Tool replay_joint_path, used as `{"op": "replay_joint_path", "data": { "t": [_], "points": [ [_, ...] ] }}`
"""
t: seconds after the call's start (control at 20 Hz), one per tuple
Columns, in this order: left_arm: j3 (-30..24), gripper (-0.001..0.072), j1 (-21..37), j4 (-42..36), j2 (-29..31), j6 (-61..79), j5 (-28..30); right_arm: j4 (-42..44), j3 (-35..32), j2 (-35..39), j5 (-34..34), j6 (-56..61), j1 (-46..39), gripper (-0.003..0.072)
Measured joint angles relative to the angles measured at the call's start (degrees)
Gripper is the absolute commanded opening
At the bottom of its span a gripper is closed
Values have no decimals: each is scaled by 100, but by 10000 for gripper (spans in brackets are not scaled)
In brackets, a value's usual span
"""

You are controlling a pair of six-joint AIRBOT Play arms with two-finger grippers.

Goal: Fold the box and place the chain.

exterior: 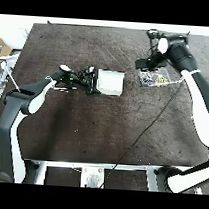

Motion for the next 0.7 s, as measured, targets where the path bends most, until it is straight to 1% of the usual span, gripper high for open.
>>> {"op": "replay_joint_path", "data": {
  "t": [0.1,0.3,0.55,0.7],
  "points": [
    [0,275,0,0,0,-2,0,79,-2,-151,-48,-103,-341,295],
    [0,276,0,0,0,-11,2,472,-2,-562,-120,-457,-739,296],
    [0,275,0,0,0,-13,2,975,-2,-986,-149,-874,-929,296],
    [0,275,0,-2,0,-13,2,1080,-2,-1163,-188,-994,-968,296]
  ]
}}
